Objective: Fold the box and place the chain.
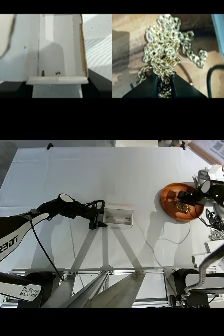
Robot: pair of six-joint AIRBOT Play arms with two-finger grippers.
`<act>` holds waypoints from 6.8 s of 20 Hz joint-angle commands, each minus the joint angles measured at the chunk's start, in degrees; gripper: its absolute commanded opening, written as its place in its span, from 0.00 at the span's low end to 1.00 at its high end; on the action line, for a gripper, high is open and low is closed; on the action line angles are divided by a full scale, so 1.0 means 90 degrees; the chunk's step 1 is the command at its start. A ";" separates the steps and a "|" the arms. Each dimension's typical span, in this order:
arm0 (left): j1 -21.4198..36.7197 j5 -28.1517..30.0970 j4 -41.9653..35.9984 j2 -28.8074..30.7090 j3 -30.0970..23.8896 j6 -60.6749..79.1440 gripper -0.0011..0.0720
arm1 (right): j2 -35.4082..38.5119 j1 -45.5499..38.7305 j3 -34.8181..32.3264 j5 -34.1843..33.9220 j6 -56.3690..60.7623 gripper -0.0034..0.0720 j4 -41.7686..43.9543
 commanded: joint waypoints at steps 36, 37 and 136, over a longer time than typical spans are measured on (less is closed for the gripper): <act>-0.0002 0.0002 0.0000 0.0005 0.0000 0.0000 0.54 | 0.3611 0.5098 -0.0243 0.2137 -0.0818 0.06 0.0274; 0.0000 0.0002 0.0000 0.0005 0.0000 0.0000 0.54 | 0.3577 0.5190 -0.0243 0.2004 -0.0818 0.06 0.0379; -0.0002 0.0002 0.0000 0.0005 0.0000 0.0000 0.54 | 0.2591 0.4646 -0.0522 0.0743 -0.7021 0.06 0.2152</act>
